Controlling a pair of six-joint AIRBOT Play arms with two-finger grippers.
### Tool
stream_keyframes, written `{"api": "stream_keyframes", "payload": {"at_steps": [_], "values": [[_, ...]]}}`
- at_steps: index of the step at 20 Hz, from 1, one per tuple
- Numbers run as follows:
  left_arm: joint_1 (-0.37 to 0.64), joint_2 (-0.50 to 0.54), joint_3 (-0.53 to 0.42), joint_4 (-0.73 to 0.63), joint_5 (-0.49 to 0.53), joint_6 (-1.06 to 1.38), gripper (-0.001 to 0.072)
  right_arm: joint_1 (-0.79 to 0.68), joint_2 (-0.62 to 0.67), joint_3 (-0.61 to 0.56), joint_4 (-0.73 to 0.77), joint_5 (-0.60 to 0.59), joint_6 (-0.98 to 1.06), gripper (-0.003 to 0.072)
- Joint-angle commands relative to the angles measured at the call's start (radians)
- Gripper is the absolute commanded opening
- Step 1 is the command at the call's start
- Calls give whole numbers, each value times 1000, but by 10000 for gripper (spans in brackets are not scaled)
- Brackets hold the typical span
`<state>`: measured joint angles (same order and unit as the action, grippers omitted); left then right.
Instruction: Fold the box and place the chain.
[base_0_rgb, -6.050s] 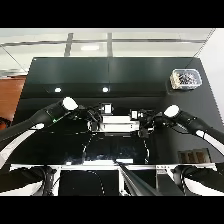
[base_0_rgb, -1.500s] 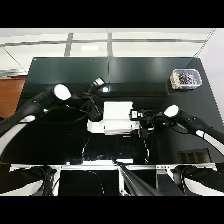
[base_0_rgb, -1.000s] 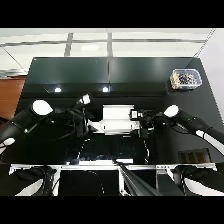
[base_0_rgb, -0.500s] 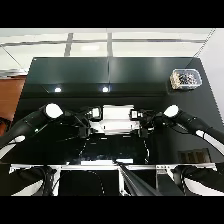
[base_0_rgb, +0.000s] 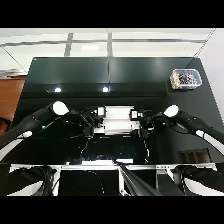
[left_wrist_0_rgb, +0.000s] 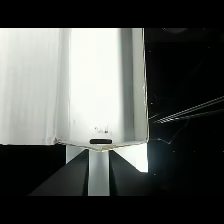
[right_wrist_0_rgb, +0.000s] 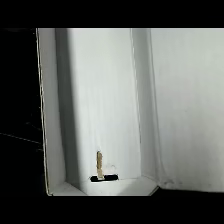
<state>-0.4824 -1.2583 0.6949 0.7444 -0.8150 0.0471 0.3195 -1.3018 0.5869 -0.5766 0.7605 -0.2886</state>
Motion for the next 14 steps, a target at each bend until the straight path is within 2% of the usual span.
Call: {"api": "stream_keyframes", "payload": {"at_steps": [1,6,14], "values": [[-2,-11,2,-54,-1,2,156,0,0,1,0,0,0,166],[-3,-71,2,-182,-3,3,165,0,0,1,0,0,0,166],[-45,-75,2,-179,42,11,156,0,0,1,0,0,0,166]]}}
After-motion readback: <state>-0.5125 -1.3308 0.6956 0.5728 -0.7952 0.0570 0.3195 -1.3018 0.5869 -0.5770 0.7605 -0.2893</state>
